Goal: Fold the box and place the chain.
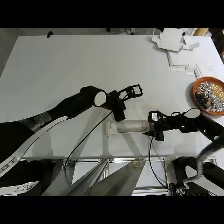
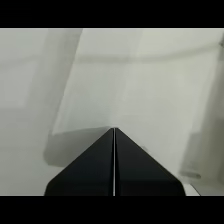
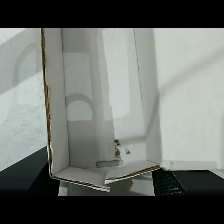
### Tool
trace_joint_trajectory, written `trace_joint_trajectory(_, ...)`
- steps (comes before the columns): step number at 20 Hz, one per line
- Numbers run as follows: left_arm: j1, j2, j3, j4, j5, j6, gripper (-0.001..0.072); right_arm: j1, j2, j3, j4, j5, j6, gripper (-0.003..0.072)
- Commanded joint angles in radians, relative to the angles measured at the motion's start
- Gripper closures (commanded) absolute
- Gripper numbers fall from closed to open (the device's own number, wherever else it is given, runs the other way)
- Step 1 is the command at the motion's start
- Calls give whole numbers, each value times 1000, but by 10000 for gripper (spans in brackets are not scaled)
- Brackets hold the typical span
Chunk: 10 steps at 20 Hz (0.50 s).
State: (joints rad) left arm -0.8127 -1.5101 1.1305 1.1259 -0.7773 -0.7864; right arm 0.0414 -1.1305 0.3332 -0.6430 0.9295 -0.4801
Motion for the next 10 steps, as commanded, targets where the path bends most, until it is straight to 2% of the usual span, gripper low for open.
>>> trace_joint_trajectory(1,7,77,1,1,-190,-5,706,-1,0,0,0,2,0,252)
trace_joint_trajectory(3,5,80,-2,-4,-259,-8,706,-1,0,0,0,1,0,252)
trace_joint_trajectory(10,4,80,-117,-2,-312,-4,706,-1,0,0,0,2,0,252)
